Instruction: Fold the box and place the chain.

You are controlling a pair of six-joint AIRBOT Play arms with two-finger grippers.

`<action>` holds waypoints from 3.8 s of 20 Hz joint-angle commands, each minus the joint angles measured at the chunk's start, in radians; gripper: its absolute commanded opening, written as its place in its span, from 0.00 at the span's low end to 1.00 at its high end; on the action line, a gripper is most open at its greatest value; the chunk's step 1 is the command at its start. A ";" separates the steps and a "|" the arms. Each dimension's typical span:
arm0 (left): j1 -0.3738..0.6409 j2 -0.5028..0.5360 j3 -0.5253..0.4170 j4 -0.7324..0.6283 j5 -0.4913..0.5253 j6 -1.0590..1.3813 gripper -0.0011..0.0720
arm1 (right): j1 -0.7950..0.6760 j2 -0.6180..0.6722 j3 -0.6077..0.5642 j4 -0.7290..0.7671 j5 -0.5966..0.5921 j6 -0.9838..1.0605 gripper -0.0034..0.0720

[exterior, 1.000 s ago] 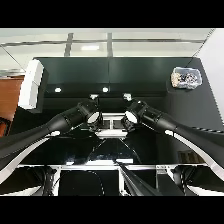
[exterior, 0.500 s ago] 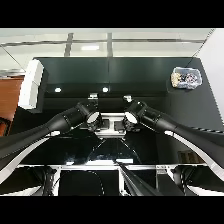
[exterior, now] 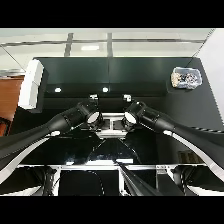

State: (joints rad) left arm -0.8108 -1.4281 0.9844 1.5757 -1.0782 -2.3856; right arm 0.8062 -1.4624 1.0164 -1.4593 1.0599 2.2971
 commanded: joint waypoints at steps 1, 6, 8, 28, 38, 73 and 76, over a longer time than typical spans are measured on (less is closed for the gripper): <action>0.000 0.001 0.000 0.006 -0.007 0.003 0.06 | 0.000 -0.003 0.002 0.000 0.003 -0.002 0.07; 0.000 0.001 0.000 0.006 -0.006 0.003 0.06 | -0.002 0.035 0.007 -0.019 0.013 -0.015 0.64; 0.000 0.001 0.000 0.006 -0.005 0.003 0.06 | -0.002 0.055 0.008 -0.019 0.014 -0.034 0.64; 0.000 0.001 0.000 0.006 -0.003 0.003 0.06 | -0.721 0.298 0.001 -0.453 -0.153 -0.152 1.00; 0.000 0.001 0.000 0.006 -0.004 0.003 0.06 | -1.023 -0.320 0.701 -0.232 0.079 -0.193 1.00; 0.000 0.001 0.000 0.006 0.003 0.003 0.06 | -1.095 0.155 0.983 0.193 0.352 -0.809 0.06; 0.000 0.001 0.000 0.006 0.003 0.003 0.06 | -1.095 0.280 0.983 0.220 0.351 -0.801 0.05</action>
State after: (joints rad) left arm -0.8104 -1.4281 0.9840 1.5814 -1.0763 -2.3829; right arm -0.2882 -1.3060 2.0048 -1.3079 1.4029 1.5143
